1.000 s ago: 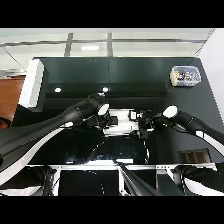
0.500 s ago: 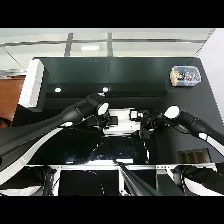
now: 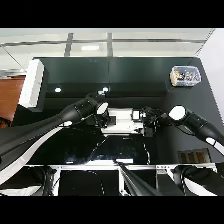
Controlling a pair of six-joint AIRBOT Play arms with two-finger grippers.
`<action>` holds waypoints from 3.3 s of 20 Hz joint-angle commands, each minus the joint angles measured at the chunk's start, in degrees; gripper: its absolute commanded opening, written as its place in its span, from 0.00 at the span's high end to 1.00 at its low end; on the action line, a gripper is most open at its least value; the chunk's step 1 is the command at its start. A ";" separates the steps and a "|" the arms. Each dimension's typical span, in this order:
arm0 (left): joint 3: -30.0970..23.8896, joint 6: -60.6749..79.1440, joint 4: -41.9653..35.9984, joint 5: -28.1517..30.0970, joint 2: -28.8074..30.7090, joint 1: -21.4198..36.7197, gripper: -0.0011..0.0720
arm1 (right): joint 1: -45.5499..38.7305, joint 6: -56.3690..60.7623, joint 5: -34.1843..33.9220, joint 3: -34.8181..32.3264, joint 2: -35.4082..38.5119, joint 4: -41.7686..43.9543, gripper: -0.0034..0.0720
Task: Fold the box and place the chain.
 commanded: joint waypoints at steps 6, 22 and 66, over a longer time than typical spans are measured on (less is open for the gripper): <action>0.02 0.59 0.13 1.29 0.02 0.07 0.94 | 0.31 -7.23 1.09 -0.02 -1.97 3.45 0.29; 0.02 1.22 -0.09 1.33 0.02 0.07 0.94 | 4.00 -1.42 -0.11 -0.02 -5.95 19.26 0.93; 0.02 1.22 -0.11 1.09 0.02 0.07 0.94 | -18.91 62.97 25.68 4.22 -7.41 12.81 0.82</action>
